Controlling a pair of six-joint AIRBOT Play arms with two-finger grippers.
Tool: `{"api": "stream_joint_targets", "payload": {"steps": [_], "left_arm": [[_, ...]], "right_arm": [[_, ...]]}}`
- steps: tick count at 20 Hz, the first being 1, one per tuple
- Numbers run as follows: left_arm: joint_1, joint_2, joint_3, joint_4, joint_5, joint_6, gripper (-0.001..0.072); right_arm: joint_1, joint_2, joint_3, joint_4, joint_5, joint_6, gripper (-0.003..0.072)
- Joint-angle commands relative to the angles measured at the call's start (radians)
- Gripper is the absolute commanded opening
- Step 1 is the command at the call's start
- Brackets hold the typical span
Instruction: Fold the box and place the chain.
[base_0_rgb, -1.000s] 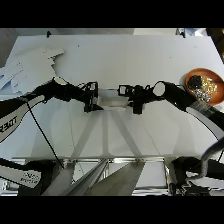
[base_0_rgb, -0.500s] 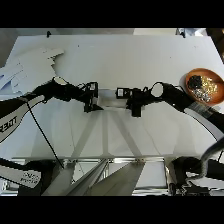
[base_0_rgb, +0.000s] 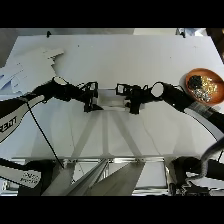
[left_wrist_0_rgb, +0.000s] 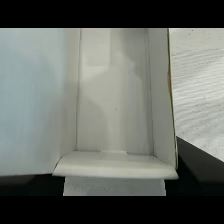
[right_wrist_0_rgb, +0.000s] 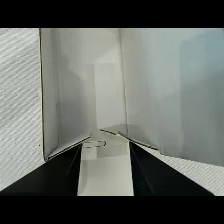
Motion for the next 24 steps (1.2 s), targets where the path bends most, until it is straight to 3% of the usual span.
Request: {"api": "stream_joint_targets", "payload": {"steps": [1,2,4,5,7,8,13,17,20,24], "left_arm": [[0.0,0.0,0.0,0.0,0.0,0.002,0.0336],[0.0,0.0,0.0,0.0,0.0,0.002,0.0336],[0.0,0.0,0.0,0.0,0.0,0.002,0.0336],[0.0,0.0,0.0,0.0,0.0,0.002,0.0336],[0.0,0.0,0.0,0.0,0.0,0.002,0.0336],[0.0,0.0,0.0,0.0,0.0,0.002,0.0336],[0.0,0.0,0.0,0.0,0.0,0.002,0.0336],[0.0,0.0,0.0,0.0,0.0,0.002,0.0336],[0.0,0.0,0.0,0.0,0.0,0.002,0.0336],[0.0,0.0,0.0,0.0,0.0,0.002,0.0336]], "right_arm": [[0.001,0.0,0.001,0.004,-0.01,0.002,0.047],[0.001,0.0,0.001,0.004,-0.009,0.002,0.0545],[0.001,0.0,0.001,0.004,-0.01,0.003,0.0533],[0.001,0.0,0.001,0.003,-0.006,0.005,0.0441],[0.001,0.004,0.001,-0.016,0.02,0.005,0.01],[0.001,0.007,0.001,-0.039,0.034,0.013,0.0037],[-0.045,0.089,0.001,-0.234,0.085,0.266,0.0034],[-0.137,0.196,0.001,-0.316,0.165,0.424,0.0015],[-0.208,0.208,-0.005,-0.376,0.231,0.624,0.0014],[-0.284,0.206,-0.089,-0.371,0.188,0.944,0.0015]]}}
